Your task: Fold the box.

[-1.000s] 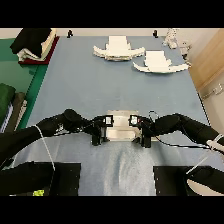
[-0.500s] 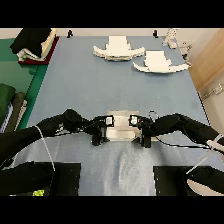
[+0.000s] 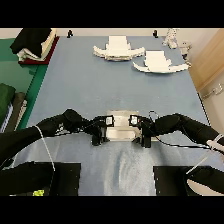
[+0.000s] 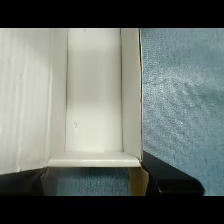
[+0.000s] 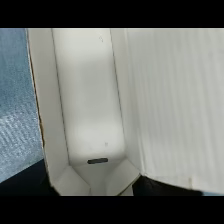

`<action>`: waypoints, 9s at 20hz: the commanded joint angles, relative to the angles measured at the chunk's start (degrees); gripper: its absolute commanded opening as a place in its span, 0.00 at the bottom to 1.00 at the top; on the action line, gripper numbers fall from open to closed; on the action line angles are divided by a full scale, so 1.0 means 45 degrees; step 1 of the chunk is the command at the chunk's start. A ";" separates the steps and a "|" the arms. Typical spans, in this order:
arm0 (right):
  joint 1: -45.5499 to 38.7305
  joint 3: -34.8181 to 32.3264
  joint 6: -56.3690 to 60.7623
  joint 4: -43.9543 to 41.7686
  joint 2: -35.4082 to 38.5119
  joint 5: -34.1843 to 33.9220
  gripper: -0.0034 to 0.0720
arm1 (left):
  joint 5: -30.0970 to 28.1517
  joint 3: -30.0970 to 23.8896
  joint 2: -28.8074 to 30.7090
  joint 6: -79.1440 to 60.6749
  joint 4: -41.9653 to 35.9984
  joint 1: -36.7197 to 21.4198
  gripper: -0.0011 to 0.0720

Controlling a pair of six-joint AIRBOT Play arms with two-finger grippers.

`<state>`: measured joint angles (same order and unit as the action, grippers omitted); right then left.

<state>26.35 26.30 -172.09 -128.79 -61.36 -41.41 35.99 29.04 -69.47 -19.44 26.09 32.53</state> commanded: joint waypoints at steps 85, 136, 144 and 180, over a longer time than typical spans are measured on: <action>0.1520 0.0170 0.5848 0.4993 0.2856 -0.0733 0.79 | 0.0005 0.0000 0.0005 -0.0005 0.0005 -0.0005 0.70; -0.7664 0.1433 1.7481 0.4240 0.1710 -0.5897 0.04 | 0.0005 0.0000 0.0005 -0.0005 0.0005 -0.0005 0.69; -1.0171 0.0563 1.3950 -0.0117 -0.0806 -0.6305 0.04 | 0.0005 0.0000 0.0005 -0.0005 0.0005 -0.0005 0.69; -0.3691 0.1151 1.4396 -0.1957 0.0767 -0.5411 0.69 | 0.0005 0.0000 0.0005 -0.0005 0.0005 -0.0005 0.70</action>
<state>4.80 31.31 -107.81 -138.43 -58.43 -69.54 36.01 29.04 -69.47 -19.44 26.11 32.53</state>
